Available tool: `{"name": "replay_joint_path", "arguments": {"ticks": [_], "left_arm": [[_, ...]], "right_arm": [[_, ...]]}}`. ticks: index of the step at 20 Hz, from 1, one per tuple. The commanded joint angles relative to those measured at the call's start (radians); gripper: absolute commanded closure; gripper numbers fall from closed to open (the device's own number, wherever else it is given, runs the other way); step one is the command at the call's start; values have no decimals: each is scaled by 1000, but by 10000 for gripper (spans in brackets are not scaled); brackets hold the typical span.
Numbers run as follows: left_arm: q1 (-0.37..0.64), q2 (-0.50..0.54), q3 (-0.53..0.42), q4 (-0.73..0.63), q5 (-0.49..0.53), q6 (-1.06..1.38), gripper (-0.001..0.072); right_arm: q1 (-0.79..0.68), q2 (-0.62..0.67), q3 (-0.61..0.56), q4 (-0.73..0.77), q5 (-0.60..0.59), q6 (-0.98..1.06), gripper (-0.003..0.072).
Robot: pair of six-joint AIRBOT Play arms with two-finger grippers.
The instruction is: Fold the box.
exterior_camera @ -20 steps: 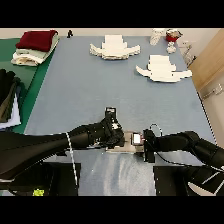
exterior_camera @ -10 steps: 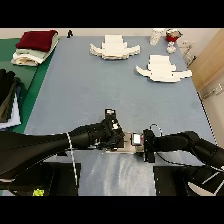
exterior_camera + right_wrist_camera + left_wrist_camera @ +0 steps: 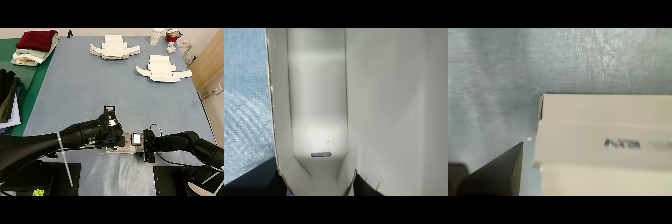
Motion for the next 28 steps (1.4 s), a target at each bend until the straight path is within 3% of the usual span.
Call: {"name": "replay_joint_path", "arguments": {"ticks": [1, 3, 4, 5, 6, 11, 15, 19, 22, 23, 24, 25, 28], "left_arm": [[0, 100, 32, -24, -187, 11, 336], [0, 163, 32, -24, -242, 33, 337], [-2, 183, 32, -24, -230, 80, 405], [-7, 195, 32, -19, -206, 137, 666], [-15, 196, 32, -15, -169, 213, 694], [-31, 186, 31, -19, 163, 520, 694], [-21, 196, 13, -51, 123, 827, 695], [120, 336, -164, -298, 180, 1289, 695], [261, 430, -295, -364, 172, 1719, 693], [319, 447, -329, -365, 180, 1775, 680], [373, 451, -354, -371, 196, 1808, 325], [419, 449, -375, -382, 227, 1827, 15], [500, 449, -435, -442, 319, 1981, 17]], "right_arm": [[1, 1, 0, 0, 0, 0, 231], [1, 1, 0, 0, 0, 0, 231], [1, 1, 0, 0, 0, 0, 231], [1, 1, 0, 0, 0, 0, 231], [1, 1, 0, 0, 0, 0, 231], [1, 1, 0, 0, 0, 0, 231], [1, 1, 0, 0, 0, 1, 231], [1, 1, 0, 0, 0, 0, 231], [1, 1, 0, 0, 0, 0, 231], [1, 1, 0, 0, 0, 0, 231], [1, 1, 0, 0, 0, 0, 231], [1, 1, 0, 0, 0, 0, 231], [1, 1, 0, 0, 0, 0, 231]]}}
